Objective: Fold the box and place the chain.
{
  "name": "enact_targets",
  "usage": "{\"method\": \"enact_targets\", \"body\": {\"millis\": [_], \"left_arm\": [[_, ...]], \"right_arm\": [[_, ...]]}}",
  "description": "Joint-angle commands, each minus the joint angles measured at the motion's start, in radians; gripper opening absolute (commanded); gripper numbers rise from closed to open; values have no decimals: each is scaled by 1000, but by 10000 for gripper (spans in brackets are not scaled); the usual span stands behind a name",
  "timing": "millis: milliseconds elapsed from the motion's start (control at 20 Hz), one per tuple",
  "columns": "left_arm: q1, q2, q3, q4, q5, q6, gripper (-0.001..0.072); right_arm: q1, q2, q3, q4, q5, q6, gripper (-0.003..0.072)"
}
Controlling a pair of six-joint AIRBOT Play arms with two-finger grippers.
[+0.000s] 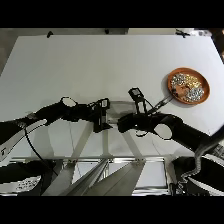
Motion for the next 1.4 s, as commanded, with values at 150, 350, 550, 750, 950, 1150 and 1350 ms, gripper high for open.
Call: {"method": "enact_targets", "body": {"millis": [150, 350, 550, 750, 950, 1150, 1350], "left_arm": [[1, 1, 1, 0, 0, 0, 14], [1, 1, 1, 0, 0, 0, 14], [1, 1, 1, 0, 0, 0, 14], [1, 1, 1, 0, 0, 0, 14], [1, 1, 1, 0, 0, 0, 14], [1, 1, 1, 0, 0, 0, 14], [1, 1, 1, 0, 0, 0, 14]], "right_arm": [[44, -32, 16, 13, -64, 0, 10], [44, -48, 26, 13, -90, 0, 10], [44, -56, 33, 12, -102, 0, 24], [43, -40, 47, 12, -62, 0, 260], [6, 10, 49, 10, -38, 0, 259], [-151, 140, 49, -21, 193, -9, 260], [-433, 321, 49, -172, 459, -8, 267]]}}
